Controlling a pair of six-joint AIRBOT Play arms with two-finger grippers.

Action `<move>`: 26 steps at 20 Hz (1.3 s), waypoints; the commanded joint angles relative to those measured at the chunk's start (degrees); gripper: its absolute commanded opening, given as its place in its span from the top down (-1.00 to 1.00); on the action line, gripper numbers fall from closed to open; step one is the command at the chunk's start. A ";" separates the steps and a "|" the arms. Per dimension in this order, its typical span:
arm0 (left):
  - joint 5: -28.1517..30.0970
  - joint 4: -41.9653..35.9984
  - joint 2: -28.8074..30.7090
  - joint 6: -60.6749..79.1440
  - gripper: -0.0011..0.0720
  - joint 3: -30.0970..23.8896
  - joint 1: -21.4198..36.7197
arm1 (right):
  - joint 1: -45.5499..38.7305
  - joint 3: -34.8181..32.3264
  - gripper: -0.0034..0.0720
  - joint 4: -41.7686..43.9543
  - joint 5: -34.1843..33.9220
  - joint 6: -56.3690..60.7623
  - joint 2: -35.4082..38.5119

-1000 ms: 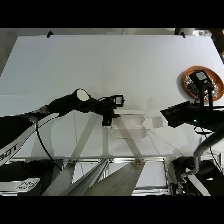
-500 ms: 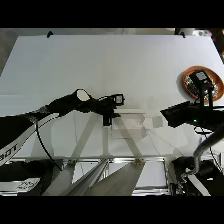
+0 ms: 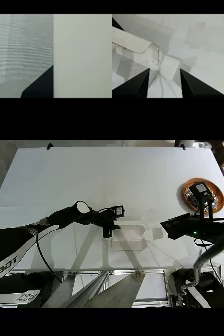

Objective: Fold the box and place the chain.

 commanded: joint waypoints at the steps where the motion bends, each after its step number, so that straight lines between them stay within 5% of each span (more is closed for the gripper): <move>1: 0.09 0.00 -0.02 -0.04 0.96 0.00 0.02 | 0.02 0.00 -0.18 0.02 0.00 0.02 -0.02; 22: 0.02 0.00 -0.02 -0.02 0.94 0.00 0.00 | 0.02 0.00 -0.13 0.02 0.46 -0.46 -0.02; 26: 0.02 0.00 -0.04 -0.02 0.94 0.00 0.00 | 0.02 0.00 0.62 0.02 0.39 -0.48 -0.02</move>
